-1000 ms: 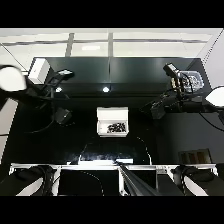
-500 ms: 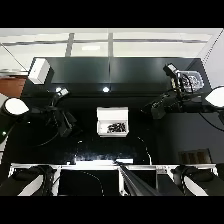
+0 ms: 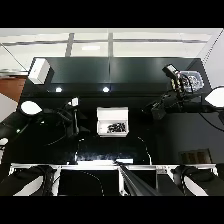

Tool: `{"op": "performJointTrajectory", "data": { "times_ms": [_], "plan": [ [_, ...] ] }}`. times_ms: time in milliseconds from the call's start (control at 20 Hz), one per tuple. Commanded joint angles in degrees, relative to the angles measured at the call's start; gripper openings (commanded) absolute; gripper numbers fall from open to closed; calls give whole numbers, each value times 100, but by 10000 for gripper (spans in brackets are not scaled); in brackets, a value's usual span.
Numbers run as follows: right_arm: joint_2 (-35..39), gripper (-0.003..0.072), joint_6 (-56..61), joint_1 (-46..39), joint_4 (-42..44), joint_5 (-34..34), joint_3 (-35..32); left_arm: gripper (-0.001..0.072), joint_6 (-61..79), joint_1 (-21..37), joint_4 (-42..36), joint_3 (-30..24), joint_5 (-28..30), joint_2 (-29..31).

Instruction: Fold the box and place the chain.

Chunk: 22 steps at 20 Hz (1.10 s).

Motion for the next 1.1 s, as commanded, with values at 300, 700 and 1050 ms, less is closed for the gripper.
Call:
{"op": "performJointTrajectory", "data": {
  "times_ms": [300, 700, 1050],
  "plan": [
    [4, 496, 0, 0, -15, -153, 4, 708, 1248, -363, -507, -11, 66, -999],
    [4, 496, -2, 0, -13, -238, 4, 710, 1248, -391, -815, 37, 201, -1303],
    [4, 496, -2, 0, -15, -256, 4, 710, 1397, -396, -800, 55, 203, -1300]
  ]
}}
